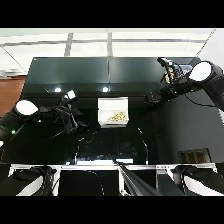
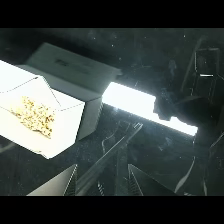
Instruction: Fold the box and place the chain.
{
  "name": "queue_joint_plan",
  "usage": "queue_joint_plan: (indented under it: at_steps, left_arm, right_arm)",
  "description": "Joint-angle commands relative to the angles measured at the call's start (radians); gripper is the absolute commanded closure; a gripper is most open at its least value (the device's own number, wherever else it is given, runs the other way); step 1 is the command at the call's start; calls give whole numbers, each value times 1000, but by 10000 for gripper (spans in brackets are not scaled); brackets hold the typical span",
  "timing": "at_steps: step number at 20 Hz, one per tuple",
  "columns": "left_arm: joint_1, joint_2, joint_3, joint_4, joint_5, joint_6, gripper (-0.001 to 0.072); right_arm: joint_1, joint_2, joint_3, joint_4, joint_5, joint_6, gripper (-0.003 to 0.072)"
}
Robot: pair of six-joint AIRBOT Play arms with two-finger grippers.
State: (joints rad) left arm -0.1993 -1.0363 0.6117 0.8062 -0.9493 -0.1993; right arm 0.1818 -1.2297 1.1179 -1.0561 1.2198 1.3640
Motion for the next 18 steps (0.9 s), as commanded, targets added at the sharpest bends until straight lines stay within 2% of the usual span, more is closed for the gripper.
queue_joint_plan:
  at_steps: [1, 5, 8, 13, 18]
  left_arm:
    - [-51, -87, 6, -11, 47, 272, -11]
    - [-62, -216, 46, -64, 37, 396, -11]
    - [-78, -294, 87, -123, 39, 398, -11]
    - [-137, -360, 135, -130, 97, 392, -11]
    - [-188, -391, 145, -125, 160, 377, -10]
  right_arm:
    - [0, 1, 0, 1, 0, 2, 306]
    - [0, 1, 0, 1, -1, 2, 306]
    - [0, 1, 0, 1, -2, 6, 307]
    - [0, 1, 0, 1, -16, 6, 306]
    - [0, 1, 0, 6, -19, 9, 306]
